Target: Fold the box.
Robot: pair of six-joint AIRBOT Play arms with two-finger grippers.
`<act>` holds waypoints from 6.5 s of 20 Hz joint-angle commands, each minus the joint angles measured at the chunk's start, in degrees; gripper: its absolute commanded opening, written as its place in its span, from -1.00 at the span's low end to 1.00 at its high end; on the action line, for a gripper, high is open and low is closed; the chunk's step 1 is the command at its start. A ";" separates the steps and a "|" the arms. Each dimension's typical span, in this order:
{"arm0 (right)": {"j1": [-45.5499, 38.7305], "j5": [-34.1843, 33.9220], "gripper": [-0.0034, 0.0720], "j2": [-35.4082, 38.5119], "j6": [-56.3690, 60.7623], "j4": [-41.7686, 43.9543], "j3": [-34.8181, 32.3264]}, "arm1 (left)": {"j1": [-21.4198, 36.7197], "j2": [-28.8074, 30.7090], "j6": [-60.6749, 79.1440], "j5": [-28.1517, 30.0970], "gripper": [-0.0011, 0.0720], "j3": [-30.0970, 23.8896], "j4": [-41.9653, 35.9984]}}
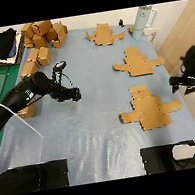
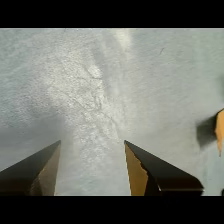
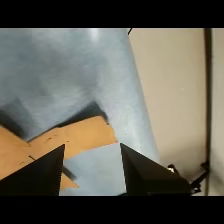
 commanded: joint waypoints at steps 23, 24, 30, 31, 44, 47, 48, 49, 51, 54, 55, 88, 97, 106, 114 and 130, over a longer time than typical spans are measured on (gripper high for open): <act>-18.78 -1.86 0.16 -8.17 -25.22 16.35 1.49 | 0.00 -0.02 1.53 -8.39 0.68 0.02 -12.52; -18.78 -1.73 0.16 -8.22 -25.24 16.52 1.49 | 0.00 -0.02 1.51 -8.39 0.68 0.02 -12.55; -18.78 -1.73 0.16 -9.07 -28.83 18.62 1.29 | 0.02 -0.02 1.53 -8.37 0.68 0.02 -12.52; -18.78 -2.36 0.16 -9.64 -29.83 19.82 1.20 | 0.02 -0.02 1.53 -8.46 0.68 0.02 -12.52; -12.81 -13.62 -0.90 -7.28 -32.50 46.93 -3.08 | 0.00 -0.02 1.79 -10.38 0.68 0.02 -12.52; -5.31 -6.34 -0.91 -1.05 -31.30 53.24 -11.76 | 0.04 -0.02 4.44 -10.25 0.68 0.02 -12.50; -1.84 -1.25 -0.90 2.10 -31.17 54.64 -15.19 | 0.07 -0.02 5.11 -10.34 0.68 0.02 -12.48; 1.75 4.15 -0.90 5.14 -29.68 55.01 -18.21 | 0.09 -0.02 5.18 -10.38 0.68 0.02 -12.50; 9.46 15.72 -0.90 10.69 -25.31 54.75 -23.67 | 0.11 -0.02 5.49 -10.38 0.68 0.02 -12.50; 18.14 23.15 -0.59 13.94 -19.85 51.15 -26.67 | 0.11 -0.02 6.51 -10.64 0.68 0.02 -12.48; 19.52 23.08 -0.05 13.88 -17.70 48.50 -26.60 | 0.11 -0.02 6.75 -10.99 0.68 0.02 -12.44; 37.46 29.97 -0.90 21.44 -36.00 50.07 -33.35 | 7.54 -14.97 21.11 -14.88 0.68 4.92 -18.32; 37.46 29.88 -0.90 21.31 -36.81 49.72 -33.97 | 8.83 -30.36 36.20 -28.37 0.68 16.44 -40.33; 37.44 30.18 -0.90 21.31 -36.79 49.31 -33.97 | 8.94 -32.48 36.44 -40.57 0.63 18.34 -38.82; 37.44 30.71 -0.90 21.31 -36.79 49.33 -33.97 | 8.55 -32.48 38.23 -33.92 -0.32 18.34 -34.38; 37.46 31.04 -0.90 21.31 -36.79 48.72 -33.99 | 6.78 -32.48 40.00 -31.01 -0.93 18.34 -34.42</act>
